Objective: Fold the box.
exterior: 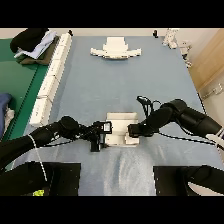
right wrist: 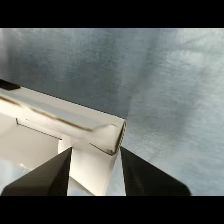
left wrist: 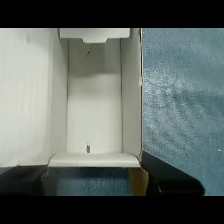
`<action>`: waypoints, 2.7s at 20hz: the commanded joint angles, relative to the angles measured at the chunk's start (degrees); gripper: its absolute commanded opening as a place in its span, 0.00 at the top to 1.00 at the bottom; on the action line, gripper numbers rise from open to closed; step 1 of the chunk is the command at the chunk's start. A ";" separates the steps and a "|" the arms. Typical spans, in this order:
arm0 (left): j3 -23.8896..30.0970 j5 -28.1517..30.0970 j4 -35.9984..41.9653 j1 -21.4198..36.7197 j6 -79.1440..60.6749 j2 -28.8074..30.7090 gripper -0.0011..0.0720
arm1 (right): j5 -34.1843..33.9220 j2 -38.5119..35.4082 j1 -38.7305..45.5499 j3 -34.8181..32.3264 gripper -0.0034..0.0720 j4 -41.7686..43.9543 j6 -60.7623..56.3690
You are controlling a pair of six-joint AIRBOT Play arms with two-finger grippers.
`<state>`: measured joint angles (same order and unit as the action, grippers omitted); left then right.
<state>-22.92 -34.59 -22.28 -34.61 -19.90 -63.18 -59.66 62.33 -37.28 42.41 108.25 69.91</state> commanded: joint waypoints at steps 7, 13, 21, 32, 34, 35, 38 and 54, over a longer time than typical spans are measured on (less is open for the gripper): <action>-0.04 0.02 0.00 0.00 -0.02 -0.02 0.35 | -12.48 10.08 -11.21 10.40 0.36 -17.46 -24.04; -0.07 0.00 0.00 0.00 -0.02 -0.02 0.35 | -13.77 13.40 -12.26 10.49 0.37 -18.27 -26.62; -0.04 0.00 0.00 0.00 -0.02 -0.02 0.35 | -12.35 14.86 -12.46 10.56 0.95 -18.25 -26.56; -0.04 0.00 0.00 0.00 -0.02 -0.02 0.35 | -12.59 14.69 -12.46 10.73 0.34 -17.03 -26.47; -0.04 0.02 0.00 0.00 -0.02 -0.02 0.35 | -12.59 14.69 -12.46 10.73 0.69 -17.16 -26.47; -0.04 0.02 0.00 0.00 -0.02 -0.02 0.35 | -12.59 14.69 -12.46 10.73 0.95 -17.14 -26.40; -0.04 0.02 0.00 0.00 -0.02 -0.02 0.35 | -12.35 14.71 -12.46 10.73 0.88 -17.22 -26.32; -0.04 0.02 0.00 0.00 -0.02 -0.02 0.35 | -30.38 2.58 -7.63 19.78 0.72 -28.17 -23.47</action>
<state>-22.92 -34.59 -22.26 -34.61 -19.94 -63.18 -84.25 67.75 -47.88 60.90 84.90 45.91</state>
